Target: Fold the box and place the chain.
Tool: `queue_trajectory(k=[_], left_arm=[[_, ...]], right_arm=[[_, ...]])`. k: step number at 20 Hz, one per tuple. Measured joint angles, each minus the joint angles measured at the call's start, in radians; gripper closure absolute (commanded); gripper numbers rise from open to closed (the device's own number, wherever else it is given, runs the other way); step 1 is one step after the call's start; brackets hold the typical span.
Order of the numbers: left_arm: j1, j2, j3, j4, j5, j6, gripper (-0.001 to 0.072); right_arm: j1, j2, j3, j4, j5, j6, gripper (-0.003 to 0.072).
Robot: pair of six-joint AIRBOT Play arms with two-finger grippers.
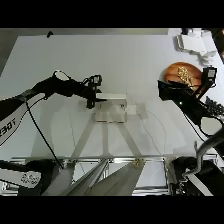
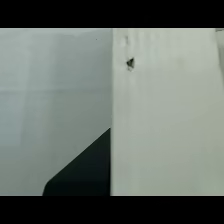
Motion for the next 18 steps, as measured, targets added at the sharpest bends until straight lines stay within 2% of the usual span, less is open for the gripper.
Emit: queue_trajectory(k=[5,7,14,18], left_arm=[[-0.001,-0.010,0.000,0.001,-0.012,0.000,0.0702],[-0.002,-0.012,0.000,0.003,-0.014,0.000,0.0702],[-0.002,-0.013,0.000,0.009,-0.014,-0.001,0.0702],[-0.002,-0.013,0.000,0.011,-0.013,-0.002,0.0702]], right_arm=[[0.000,0.001,0.002,0.000,0.009,0.000,0.0143],[0.000,0.002,0.014,-0.015,0.054,-0.002,0.0142],[0.014,-0.001,0.090,-0.084,0.501,-0.198,0.0140],[0.107,-0.040,0.100,-0.175,0.630,-0.379,0.0122]])
